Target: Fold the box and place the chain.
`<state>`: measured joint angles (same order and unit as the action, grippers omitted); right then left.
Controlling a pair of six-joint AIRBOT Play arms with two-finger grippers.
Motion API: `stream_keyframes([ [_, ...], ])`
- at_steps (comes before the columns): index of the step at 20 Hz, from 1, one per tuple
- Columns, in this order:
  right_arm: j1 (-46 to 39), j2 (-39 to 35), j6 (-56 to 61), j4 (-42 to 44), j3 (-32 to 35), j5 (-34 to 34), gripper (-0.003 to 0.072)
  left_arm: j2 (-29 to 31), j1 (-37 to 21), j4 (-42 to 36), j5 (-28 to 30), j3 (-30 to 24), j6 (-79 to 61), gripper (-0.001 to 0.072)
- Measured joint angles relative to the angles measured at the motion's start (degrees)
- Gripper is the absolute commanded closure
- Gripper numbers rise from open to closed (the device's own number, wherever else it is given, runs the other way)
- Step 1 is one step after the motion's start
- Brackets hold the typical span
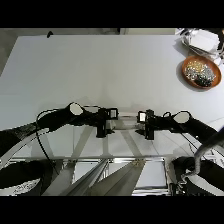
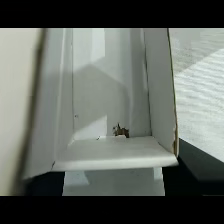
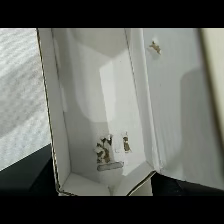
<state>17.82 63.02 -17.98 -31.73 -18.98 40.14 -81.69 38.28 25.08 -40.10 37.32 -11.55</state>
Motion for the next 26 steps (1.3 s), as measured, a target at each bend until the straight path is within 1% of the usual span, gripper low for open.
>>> stream_keyframes([
  [1, 0.00, 0.00, 0.17, -0.02, 0.00, 0.24, 0.0205, 0.00, 0.00, 0.00, -0.07, 0.00, 0.02, 0.0389],
  [2, 0.00, -0.02, 0.48, -0.15, 0.00, 0.57, 0.0016, 0.00, 0.00, 0.00, -0.17, -0.02, 0.02, 0.0390],
  [3, 0.02, -0.09, 0.59, -0.50, 0.02, 1.44, -0.0015, -0.02, 0.02, -0.02, -0.26, -0.02, 0.02, 0.0390],
  [8, 0.02, -2.78, 3.30, -2.75, 0.04, 1.86, -0.0017, -0.02, 0.04, -0.09, -0.04, -0.02, 0.04, 0.0390],
  [12, -0.46, -7.43, 9.84, -10.08, 0.07, 2.16, -0.0017, -0.02, 0.04, -0.07, 0.02, -0.02, 0.13, 0.0390],
  [15, -2.91, -11.45, 16.17, -16.72, 0.07, 3.50, -0.0015, -0.02, 0.04, -0.04, 0.02, -0.02, 0.13, 0.0390],
  [17, -5.18, -14.73, 20.63, -20.68, 0.04, 5.35, 0.0001, -0.02, 0.04, -0.02, 0.02, -0.02, 0.11, 0.0390],
  [18, -6.14, -16.63, 22.77, -21.90, 0.02, 6.19, 0.0021, -0.02, 0.04, -0.02, 0.00, -0.02, 0.09, 0.0390],
  [19, -6.86, -18.88, 24.70, -22.36, 0.02, 6.97, 0.0077, -0.02, 0.04, 0.00, 0.00, -0.02, 0.07, 0.0390],
  [20, -7.32, -21.03, 26.08, -22.03, 0.02, 7.67, 0.0162, -0.02, 0.04, 0.00, 0.00, -0.02, 0.04, 0.0390],
  [21, -7.52, -23.39, 27.26, -20.46, 0.02, 8.35, 0.0256, -0.02, 0.04, 0.00, 0.00, -0.02, 0.04, 0.0390],
  [22, -7.48, -25.35, 27.91, -18.25, 0.02, 8.81, 0.0385, -0.02, 0.04, 0.00, 0.00, -0.02, 0.02, 0.0390],
  [23, -7.13, -27.04, 28.35, -15.65, 0.02, 9.22, 0.0533, -0.02, 0.04, 0.00, 0.00, -0.02, 0.02, 0.0389],
  [24, -6.45, -28.20, 28.57, -12.98, 0.02, 9.49, 0.0649, -0.02, 0.04, 0.00, 0.00, -0.02, 0.02, 0.0390],
  [26, -4.37, -29.16, 28.59, -9.20, 0.02, 9.60, 0.0675, -0.02, 0.04, 0.00, 0.00, -0.02, 0.02, 0.0390],
])
